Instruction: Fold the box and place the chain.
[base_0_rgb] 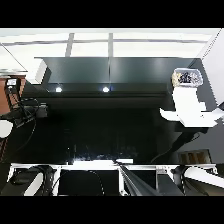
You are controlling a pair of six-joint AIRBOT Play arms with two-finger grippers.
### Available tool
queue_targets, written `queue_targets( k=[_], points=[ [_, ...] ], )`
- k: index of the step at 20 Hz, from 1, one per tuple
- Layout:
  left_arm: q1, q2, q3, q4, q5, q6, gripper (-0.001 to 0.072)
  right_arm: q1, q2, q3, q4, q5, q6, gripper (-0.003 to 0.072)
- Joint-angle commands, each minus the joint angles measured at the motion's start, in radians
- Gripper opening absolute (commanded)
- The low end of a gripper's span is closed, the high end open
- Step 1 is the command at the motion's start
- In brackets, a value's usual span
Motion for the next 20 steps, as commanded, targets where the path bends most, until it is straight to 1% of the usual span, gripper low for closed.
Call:
queue_targets(
  k=[1, 4, 5, 6, 7, 8, 9, 10, 11, 12, 15, 17, 18, 19, 20],
  points=[
    [0.000, -0.002, 0.000, -0.011, -0.008, 0.006, 0.0690, 0.035, -0.100, 0.070, -0.018, 0.097, -0.042, 0.0702],
    [0.000, -0.002, 0.000, -0.007, -0.031, 0.006, 0.0698, 0.048, -0.120, 0.087, -0.061, 0.108, -0.064, 0.0700],
    [0.000, -0.002, 0.000, -0.008, -0.029, 0.006, 0.0698, 0.057, -0.120, 0.087, -0.074, 0.110, -0.089, 0.0608],
    [0.000, -0.002, 0.000, -0.009, -0.029, 0.006, 0.0698, 0.067, -0.120, 0.087, -0.113, 0.114, -0.101, 0.0583],
    [0.000, -0.002, 0.000, -0.010, -0.029, 0.006, 0.0698, 0.079, -0.119, 0.087, -0.158, 0.113, -0.101, 0.0574],
    [-0.001, -0.002, 0.000, -0.010, -0.029, 0.006, 0.0698, 0.092, -0.119, 0.087, -0.195, 0.115, -0.101, 0.0431],
    [-0.001, -0.002, 0.000, -0.010, -0.029, 0.007, 0.0698, 0.101, -0.119, 0.087, -0.208, 0.116, -0.101, 0.0332],
    [-0.001, -0.002, 0.000, -0.009, -0.029, 0.008, 0.0698, 0.109, -0.119, 0.087, -0.202, 0.121, -0.100, 0.0185],
    [-0.001, -0.002, 0.000, -0.010, -0.031, 0.008, 0.0698, 0.119, -0.119, 0.087, -0.183, 0.130, -0.100, 0.0119],
    [-0.001, -0.002, 0.000, -0.010, -0.035, 0.008, 0.0698, 0.132, -0.118, 0.089, -0.177, 0.146, -0.098, 0.0015],
    [0.000, -0.002, 0.000, -0.009, -0.053, 0.008, 0.0698, 0.167, -0.089, 0.092, -0.096, 0.234, -0.085, 0.0015],
    [-0.001, -0.002, 0.000, -0.012, -0.055, 0.008, 0.0698, 0.176, -0.055, 0.088, -0.025, 0.327, -0.084, 0.0015],
    [-0.003, -0.002, 0.000, -0.015, -0.058, 0.007, 0.0698, 0.178, -0.033, 0.078, -0.023, 0.370, -0.079, 0.0015],
    [-0.006, -0.002, 0.000, -0.029, -0.059, 0.007, 0.0698, 0.178, 0.004, 0.055, -0.006, 0.385, -0.068, 0.0014],
    [-0.010, -0.002, 0.000, -0.054, -0.059, 0.007, 0.0698, 0.178, 0.050, 0.018, 0.042, 0.379, -0.070, 0.0015]
  ],
)
